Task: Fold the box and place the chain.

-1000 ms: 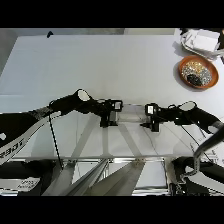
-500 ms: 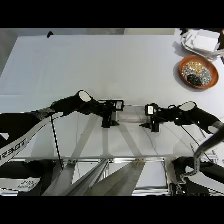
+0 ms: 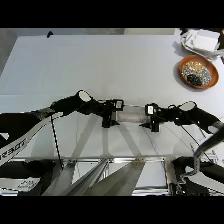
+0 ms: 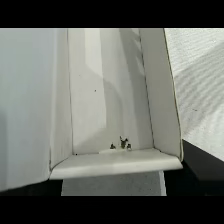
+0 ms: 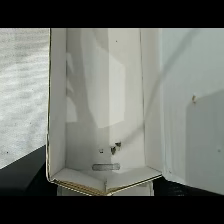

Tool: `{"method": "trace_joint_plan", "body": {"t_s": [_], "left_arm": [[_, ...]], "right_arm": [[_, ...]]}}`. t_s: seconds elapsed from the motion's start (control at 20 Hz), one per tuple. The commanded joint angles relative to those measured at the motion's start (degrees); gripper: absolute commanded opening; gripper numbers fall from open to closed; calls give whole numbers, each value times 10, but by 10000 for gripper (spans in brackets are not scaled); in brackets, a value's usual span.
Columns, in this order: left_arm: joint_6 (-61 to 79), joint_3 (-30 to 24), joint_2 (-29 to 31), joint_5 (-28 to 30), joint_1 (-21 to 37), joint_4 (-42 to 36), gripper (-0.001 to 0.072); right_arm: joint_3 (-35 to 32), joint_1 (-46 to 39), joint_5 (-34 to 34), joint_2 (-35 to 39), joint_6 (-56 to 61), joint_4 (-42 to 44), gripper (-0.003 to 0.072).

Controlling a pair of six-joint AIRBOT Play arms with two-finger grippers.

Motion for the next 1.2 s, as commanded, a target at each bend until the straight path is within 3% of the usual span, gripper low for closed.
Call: {"method": "trace_joint_plan", "body": {"t_s": [0.0,1.0,1.05,1.1,1.15], "left_arm": [[-1,0,0,0,0,-1,271],[-1,0,0,0,0,-1,271],[-1,0,0,0,0,-1,271],[-1,0,0,0,0,-1,271],[-1,0,0,0,0,-1,271]], "right_arm": [[0,0,0,0,0,0,412],[1,0,1,0,2,0,413],[1,0,1,2,1,1,459],[1,0,-1,5,3,0,613],[1,0,-3,12,6,0,700]]}}
